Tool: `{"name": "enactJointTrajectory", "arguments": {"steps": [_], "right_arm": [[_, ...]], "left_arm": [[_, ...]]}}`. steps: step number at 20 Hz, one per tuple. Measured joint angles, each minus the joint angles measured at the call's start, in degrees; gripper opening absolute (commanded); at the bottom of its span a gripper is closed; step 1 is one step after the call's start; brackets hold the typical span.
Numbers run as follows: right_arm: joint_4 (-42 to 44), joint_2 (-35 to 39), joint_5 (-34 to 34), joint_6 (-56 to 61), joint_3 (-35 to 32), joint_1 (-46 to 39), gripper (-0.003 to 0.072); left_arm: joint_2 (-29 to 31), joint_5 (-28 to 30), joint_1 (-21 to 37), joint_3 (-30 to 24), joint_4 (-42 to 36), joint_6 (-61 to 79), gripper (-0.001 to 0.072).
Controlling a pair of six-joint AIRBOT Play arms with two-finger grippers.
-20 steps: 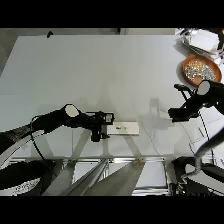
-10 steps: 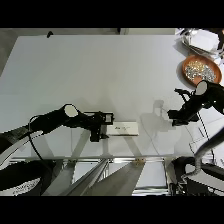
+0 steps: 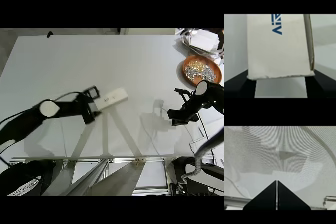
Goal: Fold the box and place the chain.
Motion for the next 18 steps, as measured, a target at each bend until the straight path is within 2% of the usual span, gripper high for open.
{"name": "enactJointTrajectory", "arguments": {"steps": [5,9,13,18], "right_arm": [[0.0,0.0,-0.9,0.0,0.0,0.0,0.0008],[0.1,0.0,-2.4,-0.1,0.0,0.0,0.0008],[0.0,0.0,-3.9,-0.2,0.0,0.0,0.0008],[0.0,0.0,-4.4,-0.2,0.0,0.0,0.0008]], "left_arm": [[9.2,0.5,20.1,0.0,18.0,-22.3,0.0004],[12.4,-0.8,36.2,-0.1,25.3,-30.5,0.0004],[11.4,-2.1,42.4,-0.8,29.8,-33.2,0.0004],[5.8,-5.2,44.7,-1.2,32.5,-36.6,0.0004]]}}
